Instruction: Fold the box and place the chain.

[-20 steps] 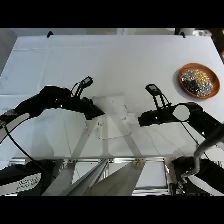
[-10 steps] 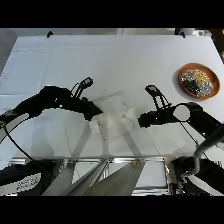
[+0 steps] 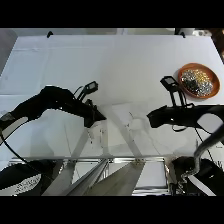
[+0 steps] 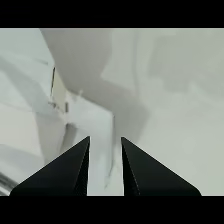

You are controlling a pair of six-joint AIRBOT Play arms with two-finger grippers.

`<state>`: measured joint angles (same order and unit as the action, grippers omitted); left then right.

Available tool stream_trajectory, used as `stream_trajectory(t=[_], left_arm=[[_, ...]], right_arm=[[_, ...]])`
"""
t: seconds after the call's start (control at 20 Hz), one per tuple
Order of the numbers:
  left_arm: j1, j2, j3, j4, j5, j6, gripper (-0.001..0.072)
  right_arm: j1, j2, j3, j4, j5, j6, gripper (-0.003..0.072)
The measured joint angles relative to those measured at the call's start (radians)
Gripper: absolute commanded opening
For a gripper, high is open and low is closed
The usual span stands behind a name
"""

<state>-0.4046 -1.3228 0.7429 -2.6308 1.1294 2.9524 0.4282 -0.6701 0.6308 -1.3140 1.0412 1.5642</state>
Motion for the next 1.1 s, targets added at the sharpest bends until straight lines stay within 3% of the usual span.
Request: stream_trajectory(t=[0.2,0.35,0.75,1.1], left_arm=[[-0.14,0.002,0.107,0.133,-0.117,0.005,0.0002],[-0.194,-0.011,0.173,0.139,-0.234,0.006,0.0001],[-0.239,-0.135,0.227,0.069,-0.209,0.006,0.0003],[-0.264,-0.179,0.237,0.099,-0.353,0.004,0.0007]], right_arm=[[0.0,0.126,0.004,-0.08,0.122,0.058,0.0226],[0.0,0.174,0.004,-0.104,0.166,0.084,0.0226],[0.0,0.202,0.005,-0.121,0.164,0.105,0.0223],[0.0,0.203,0.005,-0.122,0.146,0.105,0.022]])
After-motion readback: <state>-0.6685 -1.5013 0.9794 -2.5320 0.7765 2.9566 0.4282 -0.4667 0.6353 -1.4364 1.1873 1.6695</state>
